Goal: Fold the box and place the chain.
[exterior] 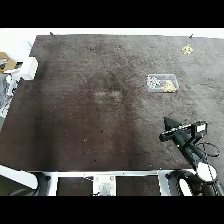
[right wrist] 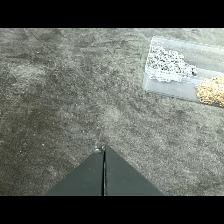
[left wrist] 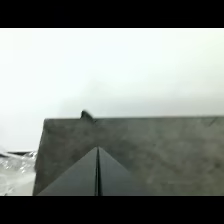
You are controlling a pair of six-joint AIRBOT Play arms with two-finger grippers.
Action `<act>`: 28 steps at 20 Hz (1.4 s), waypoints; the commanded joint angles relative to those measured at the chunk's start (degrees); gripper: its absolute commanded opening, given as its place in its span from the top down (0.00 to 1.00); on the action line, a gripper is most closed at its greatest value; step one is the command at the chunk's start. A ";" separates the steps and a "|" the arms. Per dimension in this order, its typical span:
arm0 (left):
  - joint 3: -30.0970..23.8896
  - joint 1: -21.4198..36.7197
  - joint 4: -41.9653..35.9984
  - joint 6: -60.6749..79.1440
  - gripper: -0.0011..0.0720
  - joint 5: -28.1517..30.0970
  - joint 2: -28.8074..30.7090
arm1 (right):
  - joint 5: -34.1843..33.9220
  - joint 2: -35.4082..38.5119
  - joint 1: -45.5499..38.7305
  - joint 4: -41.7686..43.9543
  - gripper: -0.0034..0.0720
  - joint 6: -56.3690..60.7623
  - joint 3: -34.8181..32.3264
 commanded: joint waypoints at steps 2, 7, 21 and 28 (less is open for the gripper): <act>-7.41 -0.11 -2.89 -5.55 0.98 2.12 12.90 | -0.04 -0.04 -0.02 0.00 0.95 0.00 -0.02; -24.28 -0.11 -4.20 -4.09 0.98 8.13 29.81 | -0.04 -0.04 -0.02 -0.02 0.95 0.00 -0.02; -89.92 -0.17 -21.62 19.10 0.98 19.96 85.48 | -0.04 -0.04 -0.02 0.00 0.95 0.00 -0.02; -101.29 -5.07 -21.07 14.91 0.98 20.90 96.74 | -0.04 -0.04 -0.02 -0.02 0.95 0.00 -0.02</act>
